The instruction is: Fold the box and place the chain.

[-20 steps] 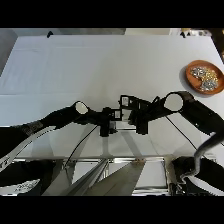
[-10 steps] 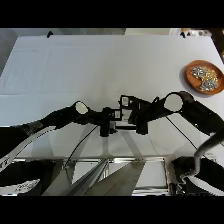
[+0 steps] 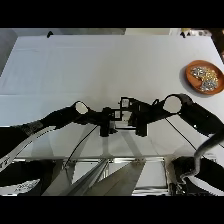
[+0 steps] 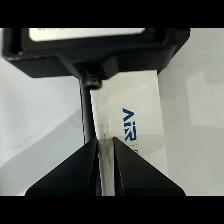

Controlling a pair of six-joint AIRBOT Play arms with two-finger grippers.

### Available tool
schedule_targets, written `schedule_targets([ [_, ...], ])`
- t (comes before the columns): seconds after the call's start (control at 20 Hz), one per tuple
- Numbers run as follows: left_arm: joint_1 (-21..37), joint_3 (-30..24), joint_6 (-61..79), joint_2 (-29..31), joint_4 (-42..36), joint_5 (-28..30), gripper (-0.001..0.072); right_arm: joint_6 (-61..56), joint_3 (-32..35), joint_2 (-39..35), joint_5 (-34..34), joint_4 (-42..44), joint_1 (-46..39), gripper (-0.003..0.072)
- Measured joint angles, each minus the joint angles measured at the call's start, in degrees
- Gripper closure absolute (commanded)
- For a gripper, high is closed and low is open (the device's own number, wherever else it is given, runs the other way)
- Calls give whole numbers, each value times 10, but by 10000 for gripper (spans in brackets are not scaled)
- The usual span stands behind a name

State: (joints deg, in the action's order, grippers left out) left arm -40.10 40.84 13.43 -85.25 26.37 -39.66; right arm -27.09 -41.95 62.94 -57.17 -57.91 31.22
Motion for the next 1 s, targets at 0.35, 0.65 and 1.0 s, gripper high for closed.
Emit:
schedule_targets([
  [0.35, 0, 0, 1, 0, 1, 0, 659, -1, 13, 0, -5, 3, 15, 437],
  [0.65, 0, 0, 1, 0, 0, 0, 659, -1, 15, -13, -12, -1, 14, 434],
  [1.0, 0, 0, 0, 0, 0, 0, 659, -1, 15, -60, -44, 23, -46, 665],
])
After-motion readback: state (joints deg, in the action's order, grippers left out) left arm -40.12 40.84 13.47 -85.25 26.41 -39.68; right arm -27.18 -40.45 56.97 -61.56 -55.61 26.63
